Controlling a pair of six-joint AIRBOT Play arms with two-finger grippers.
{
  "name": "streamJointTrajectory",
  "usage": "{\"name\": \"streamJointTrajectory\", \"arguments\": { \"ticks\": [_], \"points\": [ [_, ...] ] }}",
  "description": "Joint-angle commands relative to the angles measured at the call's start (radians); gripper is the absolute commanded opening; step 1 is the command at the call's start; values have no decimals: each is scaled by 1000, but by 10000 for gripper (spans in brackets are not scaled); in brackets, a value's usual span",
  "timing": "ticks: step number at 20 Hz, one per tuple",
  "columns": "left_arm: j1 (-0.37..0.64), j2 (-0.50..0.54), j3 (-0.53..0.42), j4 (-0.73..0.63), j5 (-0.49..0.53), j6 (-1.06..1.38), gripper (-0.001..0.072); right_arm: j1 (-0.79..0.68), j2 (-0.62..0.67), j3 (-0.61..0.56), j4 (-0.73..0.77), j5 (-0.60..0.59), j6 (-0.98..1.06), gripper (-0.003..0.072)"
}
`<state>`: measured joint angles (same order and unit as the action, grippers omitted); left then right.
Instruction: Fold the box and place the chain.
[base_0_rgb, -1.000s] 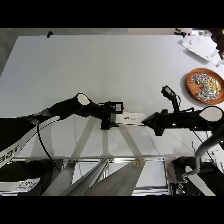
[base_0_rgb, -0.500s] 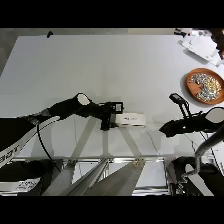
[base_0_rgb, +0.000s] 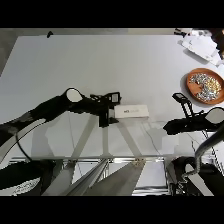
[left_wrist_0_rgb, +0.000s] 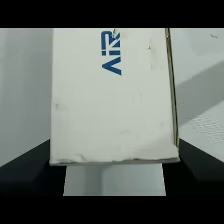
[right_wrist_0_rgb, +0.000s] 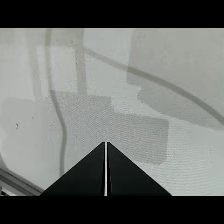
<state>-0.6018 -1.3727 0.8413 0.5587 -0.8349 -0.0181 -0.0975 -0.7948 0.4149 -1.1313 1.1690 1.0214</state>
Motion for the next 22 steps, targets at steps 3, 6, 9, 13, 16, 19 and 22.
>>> {"name": "streamJointTrajectory", "arguments": {
  "ticks": [3,6,9,13,16,19,22],
  "points": [
    [144,210,0,324,8,-477,3,0,1,0,-5,-22,3,6],
    [260,311,0,573,-8,-764,3,0,1,0,-5,-39,3,6],
    [383,376,0,703,-64,-937,3,0,1,0,-5,-46,3,6],
    [555,391,-5,787,-97,-1110,3,0,1,0,-5,-59,3,6],
    [675,390,-40,826,-98,-1209,2,0,1,0,-5,-63,3,6],
    [760,390,-122,949,-88,-1348,2,0,1,0,-5,-64,3,6],
    [827,389,-225,1057,-27,-1444,2,0,1,0,-5,-64,3,6]
  ]
}}
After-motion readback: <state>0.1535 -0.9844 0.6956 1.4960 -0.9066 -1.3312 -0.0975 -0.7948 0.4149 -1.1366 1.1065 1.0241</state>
